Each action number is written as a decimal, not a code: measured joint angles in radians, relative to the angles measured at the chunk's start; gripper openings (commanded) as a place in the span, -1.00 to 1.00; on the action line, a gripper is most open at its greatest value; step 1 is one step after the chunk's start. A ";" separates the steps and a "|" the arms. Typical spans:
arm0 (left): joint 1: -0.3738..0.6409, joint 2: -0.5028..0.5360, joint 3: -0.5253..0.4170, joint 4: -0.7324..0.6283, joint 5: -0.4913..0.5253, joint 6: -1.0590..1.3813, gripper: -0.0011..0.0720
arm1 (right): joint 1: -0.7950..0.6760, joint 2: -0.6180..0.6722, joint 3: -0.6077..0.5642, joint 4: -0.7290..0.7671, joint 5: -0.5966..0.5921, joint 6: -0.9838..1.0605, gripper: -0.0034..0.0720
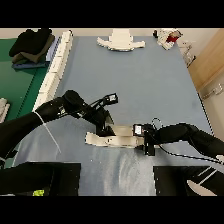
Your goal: Fold the box.
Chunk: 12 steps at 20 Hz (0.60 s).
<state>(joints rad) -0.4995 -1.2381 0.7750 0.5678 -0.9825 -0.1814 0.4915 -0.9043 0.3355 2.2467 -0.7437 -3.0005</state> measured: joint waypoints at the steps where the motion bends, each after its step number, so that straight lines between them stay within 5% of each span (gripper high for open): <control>1: 0.014 0.016 0.003 0.026 -0.008 -0.047 0.78 | 0.000 0.000 0.000 0.000 0.000 0.000 0.53; 2: 0.030 0.034 0.006 0.051 -0.020 -0.091 0.76 | 0.000 0.000 0.000 0.000 0.000 0.000 0.53; 3: 0.048 0.056 0.010 0.079 -0.034 -0.140 0.05 | 0.000 0.000 0.000 0.000 0.001 0.000 0.53; 4: 0.064 0.076 0.011 0.112 -0.051 -0.186 -0.91 | 0.000 0.000 0.000 0.000 0.001 0.000 0.53; 8: 0.104 0.135 0.014 0.199 -0.175 -0.351 -0.93 | 0.000 0.000 0.000 0.000 0.001 0.000 0.53; 12: 0.037 0.150 0.014 0.176 -0.268 -0.558 -0.93 | 0.000 0.000 0.000 0.000 0.002 0.000 0.53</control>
